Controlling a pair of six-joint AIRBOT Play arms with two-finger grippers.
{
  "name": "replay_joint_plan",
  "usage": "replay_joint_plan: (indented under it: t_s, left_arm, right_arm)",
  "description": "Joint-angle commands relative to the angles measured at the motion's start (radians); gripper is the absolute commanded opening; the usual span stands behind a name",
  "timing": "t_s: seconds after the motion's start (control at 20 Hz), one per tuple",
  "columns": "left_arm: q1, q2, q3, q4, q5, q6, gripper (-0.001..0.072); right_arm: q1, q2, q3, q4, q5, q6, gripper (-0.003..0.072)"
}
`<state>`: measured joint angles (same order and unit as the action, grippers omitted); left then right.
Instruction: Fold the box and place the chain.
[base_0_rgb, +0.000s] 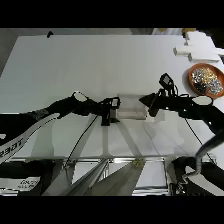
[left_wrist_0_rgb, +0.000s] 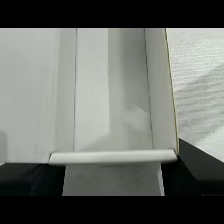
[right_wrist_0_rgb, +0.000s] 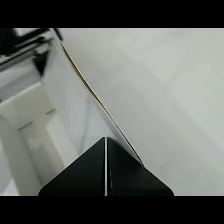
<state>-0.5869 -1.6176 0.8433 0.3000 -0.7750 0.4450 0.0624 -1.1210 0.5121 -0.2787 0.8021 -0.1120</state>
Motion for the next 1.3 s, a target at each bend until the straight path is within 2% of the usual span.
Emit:
replay_joint_plan:
  t_s: [0.0,0.15,0.3,0.45,0.6,0.75,0.85,1.0,1.15,1.25]
  left_arm:
    - [-0.001,0.0,0.0,0.0,0.001,0.0,0.0039]
    - [-0.001,0.0,0.0,0.0,0.0,0.0,0.0039]
    - [-0.001,0.0,0.0,0.0,0.0,0.0,0.0039]
    - [-0.001,0.0,0.0,0.0,0.0,0.0,0.0039]
    - [-0.001,0.0,0.0,0.0,0.0,0.0,0.0039]
    - [-0.001,0.0,0.0,0.0,0.0,0.0,0.0039]
    - [-0.001,0.0,0.0,0.0,0.0,0.0,0.0039]
    - [-0.001,0.0,0.0,0.0,0.0,0.0,0.0039]
    - [-0.001,0.0,0.0,0.0,0.0,0.0,0.0039]
    - [-0.001,0.0,0.0,0.0,0.0,0.0,0.0039]
  right_arm:
    - [0.001,-0.151,0.001,0.063,-0.099,0.0,0.0014]
    - [0.001,-0.16,0.001,0.067,-0.089,0.012,0.0014]
    - [0.0,-0.051,0.003,-0.009,-0.046,0.083,0.0014]
    - [0.0,0.127,0.008,-0.228,-0.019,0.249,0.0014]
    - [0.0,0.284,0.008,-0.43,0.048,0.276,0.0014]
    - [0.001,0.328,0.008,-0.704,0.096,0.227,0.0014]
    - [0.001,0.314,0.005,-0.846,0.091,0.211,0.0065]
    - [0.001,0.265,0.005,-0.83,0.06,0.167,0.0056]
    - [0.001,0.183,0.002,-0.765,0.082,-0.09,0.0058]
    - [0.001,0.136,0.002,-0.704,0.088,-0.143,0.0058]
